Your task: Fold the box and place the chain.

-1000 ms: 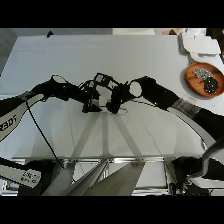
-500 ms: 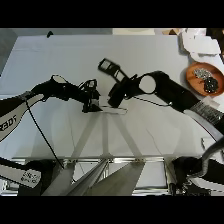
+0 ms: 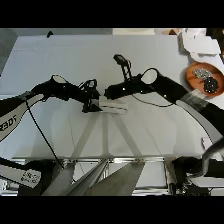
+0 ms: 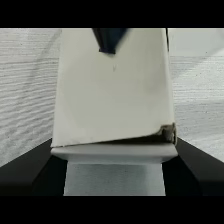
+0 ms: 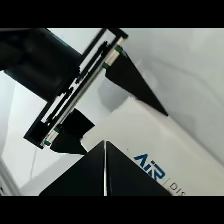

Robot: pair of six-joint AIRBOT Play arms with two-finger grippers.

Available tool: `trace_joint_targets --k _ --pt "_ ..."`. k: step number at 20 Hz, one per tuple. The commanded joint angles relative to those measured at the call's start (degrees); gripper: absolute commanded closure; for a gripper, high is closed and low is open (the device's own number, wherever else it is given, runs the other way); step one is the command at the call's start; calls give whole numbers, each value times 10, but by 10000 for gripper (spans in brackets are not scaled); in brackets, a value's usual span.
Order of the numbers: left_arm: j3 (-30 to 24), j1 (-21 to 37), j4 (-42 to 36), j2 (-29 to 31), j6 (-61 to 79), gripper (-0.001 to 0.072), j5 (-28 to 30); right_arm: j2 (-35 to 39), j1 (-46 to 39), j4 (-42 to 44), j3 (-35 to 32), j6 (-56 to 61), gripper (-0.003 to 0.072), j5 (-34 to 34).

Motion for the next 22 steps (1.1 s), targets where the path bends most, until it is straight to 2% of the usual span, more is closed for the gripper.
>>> trace_joint_targets --k 1,4,10,17,19,22 --pt "0 0 0 0 0 365 0 -19 15 43 -39 3 677 -16" --pt "0 0 0 0 0 365 0 -20 25 42 -60 3 677 -35" --pt "0 0 0 0 0 365 0 -14 27 43 -60 0 675 -53" --pt "0 0 0 0 0 365 0 92 9 7 -64 -33 675 -92" --pt "0 0 0 0 0 365 0 129 -3 3 -89 -33 675 -100" --pt "0 0 0 0 0 365 0 170 -14 23 -170 -31 675 -133"
